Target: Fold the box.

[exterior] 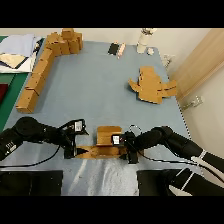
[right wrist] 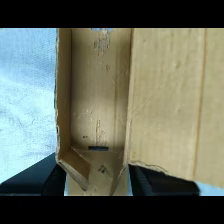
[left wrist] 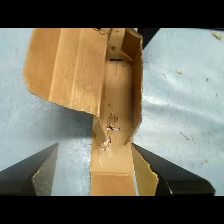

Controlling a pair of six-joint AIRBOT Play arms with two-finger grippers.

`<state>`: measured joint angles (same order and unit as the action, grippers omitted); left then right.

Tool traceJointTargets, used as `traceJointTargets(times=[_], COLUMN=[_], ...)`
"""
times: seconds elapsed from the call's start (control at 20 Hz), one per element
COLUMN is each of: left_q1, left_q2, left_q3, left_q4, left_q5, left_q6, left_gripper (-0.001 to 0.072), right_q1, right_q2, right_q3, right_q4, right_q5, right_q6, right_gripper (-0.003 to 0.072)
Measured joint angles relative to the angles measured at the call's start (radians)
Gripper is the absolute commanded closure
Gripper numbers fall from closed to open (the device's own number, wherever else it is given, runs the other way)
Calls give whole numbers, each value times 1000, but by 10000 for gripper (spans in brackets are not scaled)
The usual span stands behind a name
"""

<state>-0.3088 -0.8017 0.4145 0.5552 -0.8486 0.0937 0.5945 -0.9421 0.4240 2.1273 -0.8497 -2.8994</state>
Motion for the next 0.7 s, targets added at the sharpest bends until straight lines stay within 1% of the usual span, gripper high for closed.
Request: traceJointTargets(times=[0.2,0.45,0.5,0.55,0.6,0.7], left_q1=[-38,-94,-105,-117,-129,-148], left_q2=[-39,-104,-116,-131,-142,-159], left_q3=[-40,-51,-52,-52,-53,-53], left_q4=[-21,-33,-41,-52,-63,-84], left_q5=[45,75,87,101,115,138], left_q6=[86,117,120,121,123,132], left_gripper=[6,9,67,199,244,246], right_q1=[0,0,0,0,0,0], right_q2=[0,0,0,0,0,0], right_q3=[0,0,0,0,0,0], right_q4=[0,0,0,0,0,0], right_q5=[0,0,0,0,0,0], right_q6=[0,0,0,0,0,0], right_gripper=[161,161,161,161,161,161])
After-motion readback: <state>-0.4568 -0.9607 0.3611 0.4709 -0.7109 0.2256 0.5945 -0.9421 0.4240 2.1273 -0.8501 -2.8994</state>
